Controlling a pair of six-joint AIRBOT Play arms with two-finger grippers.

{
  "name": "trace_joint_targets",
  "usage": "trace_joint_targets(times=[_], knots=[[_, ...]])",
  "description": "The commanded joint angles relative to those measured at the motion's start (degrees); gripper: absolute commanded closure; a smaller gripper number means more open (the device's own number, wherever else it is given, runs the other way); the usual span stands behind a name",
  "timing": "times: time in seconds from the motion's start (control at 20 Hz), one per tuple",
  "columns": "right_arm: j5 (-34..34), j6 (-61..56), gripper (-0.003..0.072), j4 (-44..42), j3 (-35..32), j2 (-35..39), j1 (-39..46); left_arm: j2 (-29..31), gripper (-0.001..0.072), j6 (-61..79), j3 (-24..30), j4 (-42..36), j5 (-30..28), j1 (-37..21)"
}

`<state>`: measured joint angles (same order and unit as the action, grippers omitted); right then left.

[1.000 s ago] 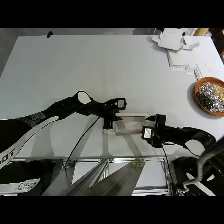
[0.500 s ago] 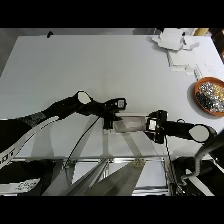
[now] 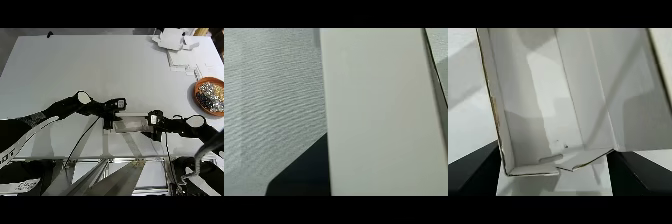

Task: Fold the box and place the chain.

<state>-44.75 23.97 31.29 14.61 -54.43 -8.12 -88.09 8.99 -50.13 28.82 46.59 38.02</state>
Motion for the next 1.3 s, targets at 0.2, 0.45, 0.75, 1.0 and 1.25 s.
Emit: trace_joint_targets(times=[0.2,0.45,0.75,1.0,1.25], knots=[[-2.1,5.1,0.0036,-2.7,0.1,-7.1,0.4,0.0,0.0701,0.0,0.0,0.0,0.0,0.0],[-2.2,9.8,0.0093,-6.7,0.1,-8.3,0.4,0.0,0.0701,0.0,0.0,0.0,0.0,0.0],[-2.2,11.0,0.0168,-8.0,0.1,-8.7,0.4,0.0,0.0701,0.0,0.0,0.0,-0.1,0.0],[-2.2,10.4,0.0395,-7.7,0.1,-8.7,0.4,0.0,0.0701,0.0,0.0,0.0,-0.1,0.0],[-2.2,10.5,0.0386,-7.8,0.1,-8.7,0.4,0.0,0.0701,0.0,0.0,0.0,-0.1,0.0]])
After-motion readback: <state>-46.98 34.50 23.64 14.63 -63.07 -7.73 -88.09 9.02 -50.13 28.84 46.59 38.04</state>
